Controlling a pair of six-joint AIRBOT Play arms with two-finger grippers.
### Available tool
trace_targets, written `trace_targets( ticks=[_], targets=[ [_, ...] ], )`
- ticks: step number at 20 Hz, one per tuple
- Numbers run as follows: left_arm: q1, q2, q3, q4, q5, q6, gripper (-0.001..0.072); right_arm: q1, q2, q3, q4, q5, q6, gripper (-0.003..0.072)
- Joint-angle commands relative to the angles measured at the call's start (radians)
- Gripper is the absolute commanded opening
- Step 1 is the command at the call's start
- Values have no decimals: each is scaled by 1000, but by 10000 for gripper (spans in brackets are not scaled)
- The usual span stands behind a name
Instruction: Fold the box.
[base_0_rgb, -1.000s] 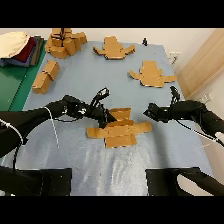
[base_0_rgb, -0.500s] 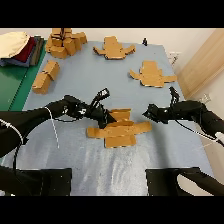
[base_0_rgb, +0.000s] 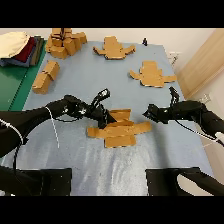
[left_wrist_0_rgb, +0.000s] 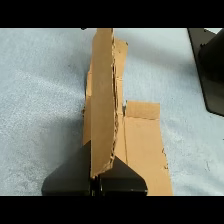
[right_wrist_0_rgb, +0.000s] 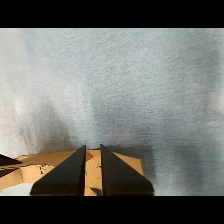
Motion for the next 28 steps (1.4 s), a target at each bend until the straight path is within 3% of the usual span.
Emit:
trace_targets(
  ticks=[1,7,8,9,10,11,18,19,20,21,23,24,25,28],
  targets=[
    [0,0,0,5,3,0,16,1,0,0,0,0,0,136],
    [0,9,0,5,3,0,18,1,0,0,0,0,0,137],
    [0,13,0,5,3,1,50,1,0,0,0,0,0,136],
    [0,16,0,4,3,1,314,1,0,0,0,0,0,136],
    [0,16,0,4,4,0,403,1,0,0,0,0,0,137],
    [0,15,0,5,5,0,403,1,0,0,0,0,0,136],
    [0,37,0,5,3,-6,402,1,0,0,0,-5,0,136],
    [0,48,0,5,4,-6,367,1,0,0,0,-8,0,136],
    [0,55,0,5,4,-6,226,1,0,0,-1,-8,0,136],
    [0,58,0,5,4,-6,209,1,0,0,-1,-8,0,136],
    [0,58,0,8,-2,-6,106,1,0,0,-8,-9,0,136],
    [0,58,0,7,-2,-6,104,1,0,0,-8,-9,0,136],
    [0,58,0,9,-2,-6,5,1,0,0,-8,-9,0,136],
    [0,58,0,11,-2,-6,13,1,0,0,-8,-10,0,136]
  ],
)
